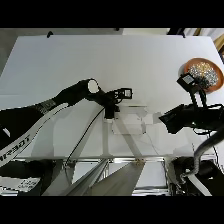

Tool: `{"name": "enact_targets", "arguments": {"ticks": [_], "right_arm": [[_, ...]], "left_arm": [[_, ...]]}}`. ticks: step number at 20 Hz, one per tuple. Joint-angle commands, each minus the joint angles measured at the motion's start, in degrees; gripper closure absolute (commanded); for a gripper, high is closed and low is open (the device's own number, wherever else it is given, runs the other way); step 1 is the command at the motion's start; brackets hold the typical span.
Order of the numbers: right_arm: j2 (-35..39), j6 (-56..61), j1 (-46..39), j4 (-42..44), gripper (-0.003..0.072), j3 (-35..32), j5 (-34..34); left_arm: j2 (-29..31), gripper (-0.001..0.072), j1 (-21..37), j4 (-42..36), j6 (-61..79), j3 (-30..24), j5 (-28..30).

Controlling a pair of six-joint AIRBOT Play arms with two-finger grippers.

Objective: Fold the box and place the chain.

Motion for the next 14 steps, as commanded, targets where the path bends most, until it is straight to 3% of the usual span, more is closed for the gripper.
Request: {"name": "enact_targets", "arguments": {"ticks": [1, 14], "right_arm": [[0.07, 0.02, 0.07, 0.0, 0.0352, -0.02, 0.02], [0.04, 0.02, 0.07, 0.0, 0.0352, -0.02, 0.02]], "left_arm": [[-0.04, 0.0697, -0.04, 0.0, 0.0, 0.04, -0.17], [-0.04, 0.0698, -0.04, -2.56, 0.02, 0.02, -0.13]]}}
